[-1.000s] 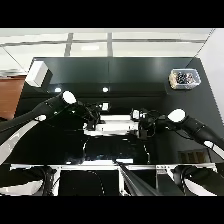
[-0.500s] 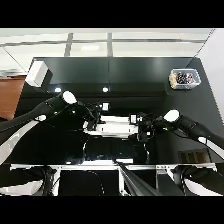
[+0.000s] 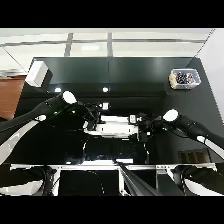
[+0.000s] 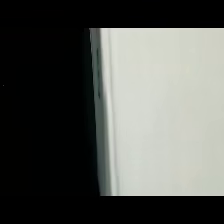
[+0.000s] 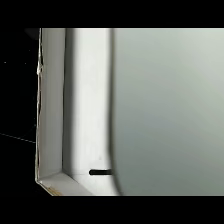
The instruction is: Fold the box and place the chain.
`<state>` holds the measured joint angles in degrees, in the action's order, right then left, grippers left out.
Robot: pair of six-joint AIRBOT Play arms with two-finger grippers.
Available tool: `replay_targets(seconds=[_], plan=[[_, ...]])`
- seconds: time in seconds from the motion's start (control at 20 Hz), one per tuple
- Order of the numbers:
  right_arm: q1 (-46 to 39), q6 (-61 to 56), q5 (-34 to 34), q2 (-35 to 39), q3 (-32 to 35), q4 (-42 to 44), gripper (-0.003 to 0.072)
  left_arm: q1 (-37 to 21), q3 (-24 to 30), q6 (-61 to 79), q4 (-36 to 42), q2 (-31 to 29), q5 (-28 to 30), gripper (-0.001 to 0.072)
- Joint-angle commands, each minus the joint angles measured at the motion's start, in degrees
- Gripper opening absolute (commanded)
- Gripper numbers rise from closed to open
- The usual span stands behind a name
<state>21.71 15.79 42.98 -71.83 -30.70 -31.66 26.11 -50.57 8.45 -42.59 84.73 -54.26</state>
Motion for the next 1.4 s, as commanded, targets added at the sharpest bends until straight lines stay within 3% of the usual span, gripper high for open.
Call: replay_targets(seconds=[0.0,1.35], plan=[[0.94,-1.27,-0.59,-0.13,-0.13,-0.44,0.0630,0.02,-0.04,0.02,0.02,-0.02,-0.11,0.0028],[0.92,-3.37,-1.31,-0.72,-0.72,-0.83,0.0629,0.09,-0.04,-0.09,2.05,0.13,-0.20,0.0028]])
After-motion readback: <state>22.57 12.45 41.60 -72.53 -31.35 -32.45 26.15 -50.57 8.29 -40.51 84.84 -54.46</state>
